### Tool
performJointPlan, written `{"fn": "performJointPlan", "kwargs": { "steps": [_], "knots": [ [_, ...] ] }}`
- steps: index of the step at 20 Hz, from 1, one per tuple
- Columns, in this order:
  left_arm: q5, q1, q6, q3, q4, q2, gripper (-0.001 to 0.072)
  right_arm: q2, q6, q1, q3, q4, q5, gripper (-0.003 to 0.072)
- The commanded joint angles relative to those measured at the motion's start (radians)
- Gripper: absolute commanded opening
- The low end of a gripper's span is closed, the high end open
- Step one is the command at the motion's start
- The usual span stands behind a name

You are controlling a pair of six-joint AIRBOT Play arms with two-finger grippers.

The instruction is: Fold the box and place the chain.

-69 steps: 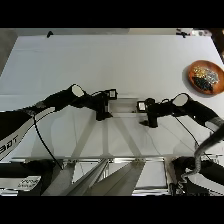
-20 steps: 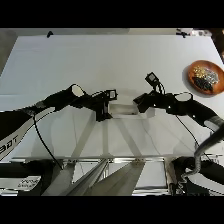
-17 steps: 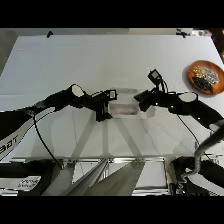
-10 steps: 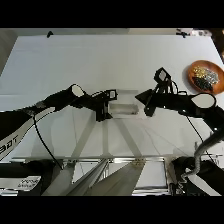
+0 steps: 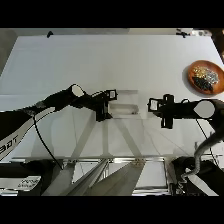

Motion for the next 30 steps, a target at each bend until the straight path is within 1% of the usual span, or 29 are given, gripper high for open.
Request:
{"fn": "performJointPlan", "kwargs": {
  "steps": [1,3,4,7,9,10,14,16,21,26,30],
  "knots": [
    [0.0,0.0,0.0,0.0,0.0,0.001,0.0352,-0.065,-0.149,0.0,0.001,-0.012,-0.111,0.0236],
    [0.0,0.0,0.0,0.0,0.0,0.001,0.0352,-0.132,-0.201,0.0,0.001,0.003,-0.104,0.0236],
    [0.0,0.0,0.0,0.0,0.0,0.001,0.0352,-0.166,-0.237,0.0,0.001,0.037,-0.106,0.0236],
    [0.0,0.0,0.0,0.0,0.0,0.001,0.0352,-0.256,-0.397,0.0,0.001,0.241,-0.116,0.0237],
    [0.0,0.0,0.0,0.0,0.0,0.001,0.0352,-0.288,-0.478,0.0,0.001,0.367,-0.135,0.023],
    [0.0,0.0,0.0,0.0,0.0,0.001,0.0352,-0.299,-0.503,0.0,0.001,0.405,-0.151,0.0218],
    [0.0,0.0,0.0,0.0,0.0,0.001,0.0352,-0.338,-0.51,0.0,0.001,0.428,-0.163,0.0216],
    [0.0,0.0,0.0,0.0,0.0,0.001,0.0352,-0.347,-0.511,0.0,0.001,0.447,-0.179,0.017],
    [0.0,0.0,0.0,0.0,0.0,0.001,0.0352,-0.347,-0.538,0.001,0.001,0.558,-0.178,0.0171],
    [0.0,0.0,0.0,0.0,0.0,0.001,0.0352,-0.356,-0.538,0.001,0.001,0.585,-0.147,0.017],
    [0.0,0.0,0.0,0.0,0.0,0.001,0.0352,-0.409,-0.538,0.001,0.001,0.597,-0.146,0.0175]
  ]
}}
